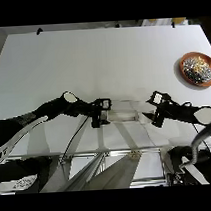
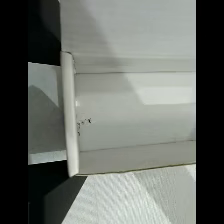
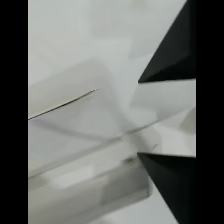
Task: Fold the box and place the chain.
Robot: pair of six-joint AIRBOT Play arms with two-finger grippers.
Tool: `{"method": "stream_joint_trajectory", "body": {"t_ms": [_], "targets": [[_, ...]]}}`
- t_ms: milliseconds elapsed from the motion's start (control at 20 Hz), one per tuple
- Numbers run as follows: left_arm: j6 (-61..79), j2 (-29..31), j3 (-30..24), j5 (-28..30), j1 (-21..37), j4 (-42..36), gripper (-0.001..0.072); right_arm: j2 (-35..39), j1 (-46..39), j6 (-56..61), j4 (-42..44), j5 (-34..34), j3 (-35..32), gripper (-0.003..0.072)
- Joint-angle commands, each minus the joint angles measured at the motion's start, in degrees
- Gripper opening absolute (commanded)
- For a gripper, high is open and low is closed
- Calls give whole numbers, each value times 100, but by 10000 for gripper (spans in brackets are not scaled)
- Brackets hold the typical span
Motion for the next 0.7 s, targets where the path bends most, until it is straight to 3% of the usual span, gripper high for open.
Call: {"method": "stream_joint_trajectory", "body": {"t_ms": [0, 50, 100, 250, 500, 650], "targets": [[-4, 4, 0, -7, 0, -4, 255, 61, 2, -195, 1539, 660, 92, 253], [-4, 4, 0, -4, 0, -4, 255, 26, 4, -219, 1604, 726, 92, 90], [-4, 4, 0, -2, 0, -4, 255, -63, 7, -229, 1606, 730, 92, 19], [-4, 4, 0, -2, 0, -4, 255, -540, 7, -350, 1740, 389, 92, 19], [-2, 4, 0, -2, 0, -4, 255, -1604, 7, -529, 2822, -1196, 173, 19], [-2, 4, 0, -2, 0, -4, 255, -2057, 7, -798, 2597, -1320, 184, 19]]}}
